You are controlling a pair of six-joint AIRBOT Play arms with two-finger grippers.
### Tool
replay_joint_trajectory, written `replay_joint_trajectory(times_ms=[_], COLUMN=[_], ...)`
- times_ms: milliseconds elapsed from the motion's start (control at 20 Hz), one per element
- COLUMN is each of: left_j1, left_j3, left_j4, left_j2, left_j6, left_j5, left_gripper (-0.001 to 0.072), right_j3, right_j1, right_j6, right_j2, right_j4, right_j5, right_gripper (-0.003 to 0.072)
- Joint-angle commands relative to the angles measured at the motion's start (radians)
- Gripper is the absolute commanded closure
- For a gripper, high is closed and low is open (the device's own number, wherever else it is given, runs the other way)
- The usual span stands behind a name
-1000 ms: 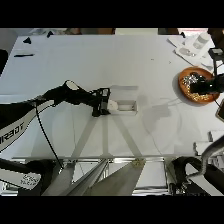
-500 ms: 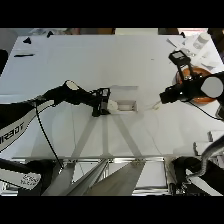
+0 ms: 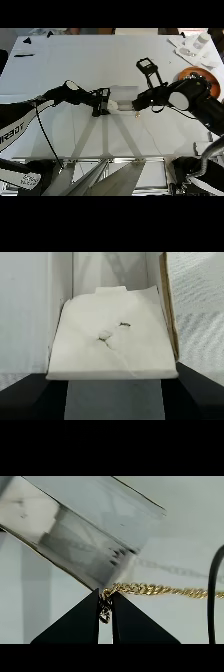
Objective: Fold the box and place the chain.
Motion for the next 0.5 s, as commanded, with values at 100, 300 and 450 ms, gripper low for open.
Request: replay_joint_trajectory(times_ms=[100, 300, 450], left_j1=[0.0, 0.0, 0.0], left_j3=[0.0, 0.0, 0.0], left_j4=[0.0, 0.0, 0.0], left_j2=[0.0, 0.0, 0.0], left_j6=[0.0, 0.0, 0.0], left_j5=[0.0, 0.0, 0.0], left_gripper=[0.0504, 0.0504, 0.0504], right_j3=[0.0, 0.0, 0.0], right_j1=[0.066, 0.064, 0.064], right_j6=[0.024, 0.024, 0.024], right_j2=[-0.127, -0.231, -0.284], right_j4=[0.04, 0.043, 0.044], right_j5=[-0.206, -0.22, -0.218], right_gripper=[0.0678, 0.0677, 0.0644])
